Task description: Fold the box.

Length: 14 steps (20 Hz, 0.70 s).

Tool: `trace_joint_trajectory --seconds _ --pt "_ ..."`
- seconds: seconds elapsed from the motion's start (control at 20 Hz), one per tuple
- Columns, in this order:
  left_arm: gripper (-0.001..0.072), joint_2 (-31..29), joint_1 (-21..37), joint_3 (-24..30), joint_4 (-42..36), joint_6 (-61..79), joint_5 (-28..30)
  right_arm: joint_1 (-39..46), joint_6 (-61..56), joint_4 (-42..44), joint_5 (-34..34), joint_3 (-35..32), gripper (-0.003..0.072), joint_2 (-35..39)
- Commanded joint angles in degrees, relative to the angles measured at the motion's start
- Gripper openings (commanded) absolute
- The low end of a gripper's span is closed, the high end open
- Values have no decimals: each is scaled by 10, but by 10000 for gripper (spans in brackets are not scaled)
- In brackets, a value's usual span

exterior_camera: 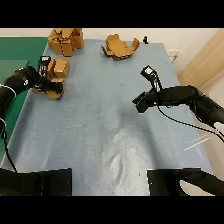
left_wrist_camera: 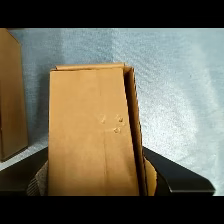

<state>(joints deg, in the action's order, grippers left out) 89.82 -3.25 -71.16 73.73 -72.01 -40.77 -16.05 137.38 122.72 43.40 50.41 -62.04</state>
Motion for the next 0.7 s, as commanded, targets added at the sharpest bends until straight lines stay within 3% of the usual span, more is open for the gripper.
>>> trace_joint_trajectory --seconds 0.0,0.15,0.25,0.3,0.35,0.45,0.5,0.65 --pt "684 -9 1 -7 6 0 23 0 0 0 1 0 3 0" --pt "684 -31 1 -41 7 1 84 0 0 -4 0 0 3 -1" --pt "681 -31 2 -54 11 6 90 0 0 -5 0 0 3 -2" --pt "524 -31 1 -54 11 6 93 0 0 -4 0 0 3 -3" --pt "300 -31 1 -54 11 10 97 0 0 -4 0 0 3 -6" --pt "218 -31 0 -54 10 16 113 0 0 -4 0 0 4 -9" --pt "14 -29 0 -54 10 19 112 0 0 -4 0 0 3 -9" --pt "16 -5 0 -47 10 21 104 0 0 -4 0 0 3 -10"
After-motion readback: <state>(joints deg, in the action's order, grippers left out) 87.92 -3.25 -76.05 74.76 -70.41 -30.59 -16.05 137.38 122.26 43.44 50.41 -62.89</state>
